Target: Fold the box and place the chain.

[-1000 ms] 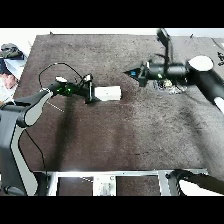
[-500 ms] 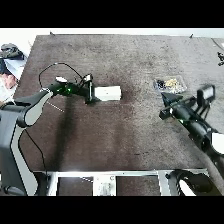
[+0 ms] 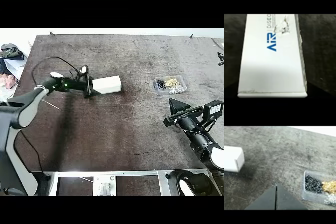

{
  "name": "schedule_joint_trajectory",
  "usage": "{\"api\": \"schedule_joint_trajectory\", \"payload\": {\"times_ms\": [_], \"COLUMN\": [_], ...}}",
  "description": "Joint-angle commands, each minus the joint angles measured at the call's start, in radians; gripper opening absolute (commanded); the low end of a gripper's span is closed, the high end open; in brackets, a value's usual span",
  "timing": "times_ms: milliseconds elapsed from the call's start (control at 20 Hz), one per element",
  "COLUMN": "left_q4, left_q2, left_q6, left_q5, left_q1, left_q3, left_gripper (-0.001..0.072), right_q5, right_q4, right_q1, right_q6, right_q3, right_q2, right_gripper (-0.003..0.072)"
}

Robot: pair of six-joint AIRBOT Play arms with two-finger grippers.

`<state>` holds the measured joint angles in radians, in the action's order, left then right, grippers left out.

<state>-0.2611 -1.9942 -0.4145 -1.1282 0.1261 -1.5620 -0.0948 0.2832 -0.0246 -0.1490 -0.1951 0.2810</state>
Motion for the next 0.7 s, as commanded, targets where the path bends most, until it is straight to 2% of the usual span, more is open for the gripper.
{"api": "schedule_joint_trajectory", "payload": {"times_ms": [0,200,300,500,650], "left_q4": [0.026,-0.004,-0.036,-0.171,-0.209], "left_q2": [0.13,0.27,0.296,0.293,0.293], "left_q6": [0.138,0.308,0.414,0.633,0.676], "left_q5": [0.131,0.405,0.542,0.632,0.722], "left_q1": [-0.078,-0.259,-0.357,-0.52,-0.574], "left_q3": [-0.002,-0.002,-0.002,0.023,0.086], "left_gripper": [0.0009,0.0009,0.001,0.001,0.001], "right_q5": [0.006,0.006,0.005,0.005,0.005], "right_q4": [0.0,0.0,0.0,0.0,0.0], "right_q1": [0.001,0.001,0.001,0.001,0.001], "right_q6": [0.0,0.0,0.0,0.0,-0.001], "right_q3": [0.004,0.004,0.004,0.004,0.004], "right_q2": [-0.005,-0.005,-0.005,-0.005,-0.005], "right_gripper": [-0.0018,-0.0019,-0.0018,-0.0018,-0.0018]}}
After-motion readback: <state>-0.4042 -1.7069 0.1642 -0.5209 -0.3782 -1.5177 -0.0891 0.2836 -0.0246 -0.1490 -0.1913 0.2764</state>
